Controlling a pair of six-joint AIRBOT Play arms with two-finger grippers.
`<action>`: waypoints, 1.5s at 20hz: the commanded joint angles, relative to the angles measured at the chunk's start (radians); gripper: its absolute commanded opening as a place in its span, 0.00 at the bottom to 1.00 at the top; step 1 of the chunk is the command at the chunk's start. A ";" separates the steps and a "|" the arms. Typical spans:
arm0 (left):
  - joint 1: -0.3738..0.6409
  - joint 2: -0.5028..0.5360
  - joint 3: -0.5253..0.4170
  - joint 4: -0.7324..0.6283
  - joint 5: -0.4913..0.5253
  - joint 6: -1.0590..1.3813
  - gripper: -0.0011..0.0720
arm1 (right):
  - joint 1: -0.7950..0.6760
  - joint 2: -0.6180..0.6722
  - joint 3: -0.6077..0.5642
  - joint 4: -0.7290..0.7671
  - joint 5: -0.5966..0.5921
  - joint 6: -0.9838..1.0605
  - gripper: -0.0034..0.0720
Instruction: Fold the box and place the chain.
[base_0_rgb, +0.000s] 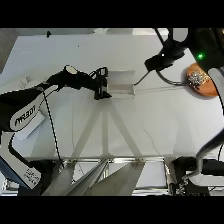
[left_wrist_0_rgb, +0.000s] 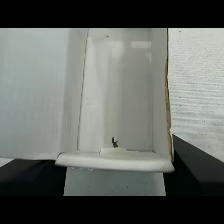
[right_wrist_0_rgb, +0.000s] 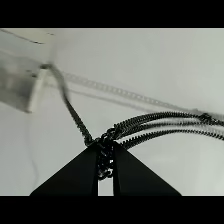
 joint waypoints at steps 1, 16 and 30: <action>0.001 0.001 0.000 0.000 0.000 0.000 0.60 | 0.055 0.001 0.000 0.117 -0.088 -0.045 0.06; 0.001 0.001 0.000 0.000 0.000 0.000 0.60 | 0.066 -0.087 0.000 0.451 -0.229 -0.150 0.06; 0.001 0.001 0.000 0.000 0.000 0.000 0.60 | 0.088 -0.287 0.000 0.212 -0.190 0.011 0.51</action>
